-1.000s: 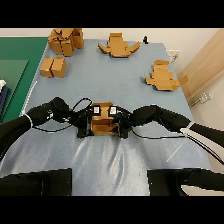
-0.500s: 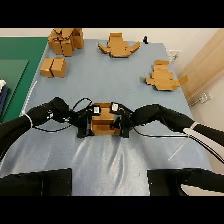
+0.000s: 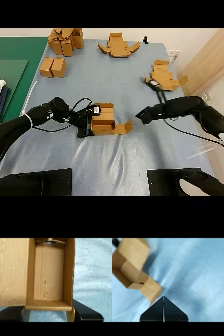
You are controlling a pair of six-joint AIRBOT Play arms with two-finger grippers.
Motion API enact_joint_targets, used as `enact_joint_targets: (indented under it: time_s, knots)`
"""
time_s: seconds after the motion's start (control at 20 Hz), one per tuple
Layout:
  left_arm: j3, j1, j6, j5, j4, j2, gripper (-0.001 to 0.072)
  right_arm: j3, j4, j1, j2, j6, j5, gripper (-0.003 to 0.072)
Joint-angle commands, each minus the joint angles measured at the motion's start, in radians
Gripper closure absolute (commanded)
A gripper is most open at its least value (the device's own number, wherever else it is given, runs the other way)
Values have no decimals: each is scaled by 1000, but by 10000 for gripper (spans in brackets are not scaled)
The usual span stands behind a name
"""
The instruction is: Fold the box.
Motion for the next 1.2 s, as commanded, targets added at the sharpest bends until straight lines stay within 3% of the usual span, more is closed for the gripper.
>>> enact_joint_targets:
  time_s: [0.0, 0.2, 0.4, 0.65, 0.85, 1.05, 1.15]
  knots:
    - [0, 1, 1, -5, 1, 0, 692, -76, 37, -95, -14, 185, -68, 681]
    - [0, 0, 1, -5, 1, 0, 692, -69, 190, 29, -245, 118, -35, 680]
    - [0, 0, 1, -4, 0, 0, 692, 13, 280, 151, -402, 71, -10, 680]
    - [0, 0, 1, -13, 0, 0, 692, 70, 319, 174, -343, 60, -16, 680]
    - [0, 0, 1, -14, -2, 0, 692, 70, 322, 174, -324, 43, -106, 679]
    - [0, 0, 1, -15, -3, 1, 692, 74, 375, 173, -338, 43, -103, 578]
    - [0, 0, 1, -14, -3, 0, 692, 75, 390, 163, -338, 43, -107, 578]
